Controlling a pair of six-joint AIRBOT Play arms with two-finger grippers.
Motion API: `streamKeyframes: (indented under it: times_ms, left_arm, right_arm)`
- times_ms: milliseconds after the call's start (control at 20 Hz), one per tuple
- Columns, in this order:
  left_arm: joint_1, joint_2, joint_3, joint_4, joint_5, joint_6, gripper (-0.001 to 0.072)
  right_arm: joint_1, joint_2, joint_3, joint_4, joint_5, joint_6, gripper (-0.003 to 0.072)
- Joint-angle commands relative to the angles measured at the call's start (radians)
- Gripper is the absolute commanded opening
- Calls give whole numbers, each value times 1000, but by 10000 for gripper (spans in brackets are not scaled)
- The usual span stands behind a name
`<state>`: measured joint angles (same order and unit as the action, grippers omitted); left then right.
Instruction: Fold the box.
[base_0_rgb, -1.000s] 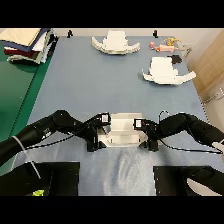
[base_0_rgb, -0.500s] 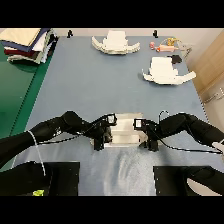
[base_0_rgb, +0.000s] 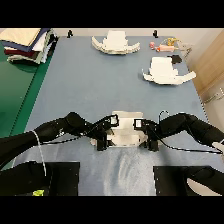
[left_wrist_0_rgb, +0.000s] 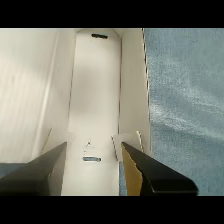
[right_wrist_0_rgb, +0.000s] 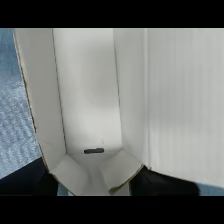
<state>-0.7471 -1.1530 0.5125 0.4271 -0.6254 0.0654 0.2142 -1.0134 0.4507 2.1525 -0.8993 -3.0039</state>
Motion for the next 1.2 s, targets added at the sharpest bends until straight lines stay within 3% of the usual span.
streamKeyframes:
  times_ms: [0,50,100,150,200,350,400,450,650,800,900,1000,1150]
  left_arm:
    - [-1,-2,0,-3,-3,-7,564]
    - [1,-2,0,2,-3,-19,564]
    - [1,1,0,18,-3,-61,469]
    - [0,10,0,63,-6,-112,204]
    - [0,23,0,120,-13,-167,109]
    - [1,80,0,278,-15,-396,107]
    - [1,107,0,321,-26,-465,31]
    - [1,135,0,357,-45,-521,18]
    - [1,303,1,451,-132,-845,17]
    - [16,457,1,654,-150,-1355,18]
    - [82,538,0,843,-228,-1770,18]
    - [193,584,0,958,-384,-1997,18]
    - [340,569,-24,860,-490,-1939,18]
  right_arm:
    - [0,1,1,0,1,0,543]
    - [0,1,1,1,0,0,543]
    - [0,1,1,0,0,0,543]
    - [0,1,1,1,0,0,543]
    - [0,1,1,0,0,0,543]
    - [0,1,1,1,1,0,543]
    - [0,1,1,1,1,0,543]
    - [0,1,1,1,1,0,543]
    - [0,1,1,0,1,0,543]
    - [0,1,1,1,0,0,543]
    - [0,0,1,1,0,0,543]
    - [0,1,1,0,0,0,543]
    - [0,1,1,0,0,0,543]
